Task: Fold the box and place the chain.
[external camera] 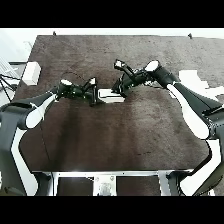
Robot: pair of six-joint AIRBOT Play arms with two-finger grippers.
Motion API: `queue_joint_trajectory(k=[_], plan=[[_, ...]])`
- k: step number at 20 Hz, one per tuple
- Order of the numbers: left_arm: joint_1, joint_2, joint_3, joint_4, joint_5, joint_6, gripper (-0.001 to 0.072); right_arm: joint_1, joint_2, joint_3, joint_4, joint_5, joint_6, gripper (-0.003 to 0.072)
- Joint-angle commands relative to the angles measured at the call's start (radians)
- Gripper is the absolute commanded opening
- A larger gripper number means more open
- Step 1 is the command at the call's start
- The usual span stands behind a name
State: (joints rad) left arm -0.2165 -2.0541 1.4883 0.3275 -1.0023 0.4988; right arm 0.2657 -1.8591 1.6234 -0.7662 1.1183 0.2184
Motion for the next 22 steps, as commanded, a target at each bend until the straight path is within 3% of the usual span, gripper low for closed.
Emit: queue_joint_trajectory(k=[1,8,14,19,22], plan=[[-0.001,0.000,0.000,0.002,-0.003,-0.001,0.0280,0.009,0.000,-0.007,-0.018,0.017,0.011,0.0192],[-0.001,0.000,0.000,0.002,-0.003,-0.001,0.0280,0.032,0.000,-0.032,-0.024,0.013,0.014,0.0180],[-0.001,0.000,0.000,0.002,-0.003,-0.001,0.0280,-0.003,0.001,-0.031,0.030,0.133,0.006,0.0194],[-0.001,0.000,0.000,0.002,-0.003,-0.001,0.0281,-0.069,0.008,-0.030,0.217,0.140,-0.064,0.0192],[-0.001,0.000,0.000,0.002,-0.003,-0.001,0.0280,-0.076,0.008,-0.030,0.224,0.144,-0.077,0.0188]])
